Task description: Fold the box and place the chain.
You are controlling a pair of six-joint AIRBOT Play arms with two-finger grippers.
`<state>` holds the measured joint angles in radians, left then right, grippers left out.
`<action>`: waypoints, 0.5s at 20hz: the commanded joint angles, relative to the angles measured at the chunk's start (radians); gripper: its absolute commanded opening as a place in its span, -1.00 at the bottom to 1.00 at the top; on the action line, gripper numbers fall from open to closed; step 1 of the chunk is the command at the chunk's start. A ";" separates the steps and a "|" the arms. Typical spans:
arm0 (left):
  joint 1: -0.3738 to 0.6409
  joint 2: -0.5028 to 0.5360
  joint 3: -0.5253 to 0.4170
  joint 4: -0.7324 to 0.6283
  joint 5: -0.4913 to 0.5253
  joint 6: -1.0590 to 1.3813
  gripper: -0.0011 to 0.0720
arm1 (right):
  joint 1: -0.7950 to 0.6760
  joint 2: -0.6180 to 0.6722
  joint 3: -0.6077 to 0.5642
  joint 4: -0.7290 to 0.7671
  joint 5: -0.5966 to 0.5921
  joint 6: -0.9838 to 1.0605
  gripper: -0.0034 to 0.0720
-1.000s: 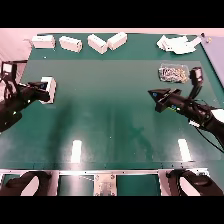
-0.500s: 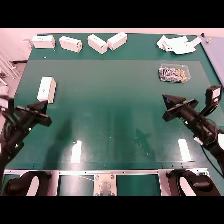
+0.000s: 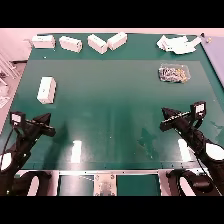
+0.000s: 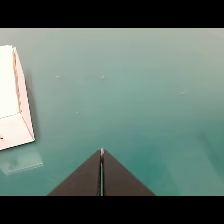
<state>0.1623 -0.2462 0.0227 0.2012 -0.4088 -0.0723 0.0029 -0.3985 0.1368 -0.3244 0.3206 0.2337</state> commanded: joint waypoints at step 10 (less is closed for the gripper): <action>0.001 0.004 -0.015 -0.003 0.023 -0.027 -0.92 | 0.000 0.002 -0.017 -0.001 -0.006 -0.006 -0.89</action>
<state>0.1627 -0.2432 0.0082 0.1978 -0.3862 -0.0956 0.0029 -0.3977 0.1204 -0.3256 0.3134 0.2272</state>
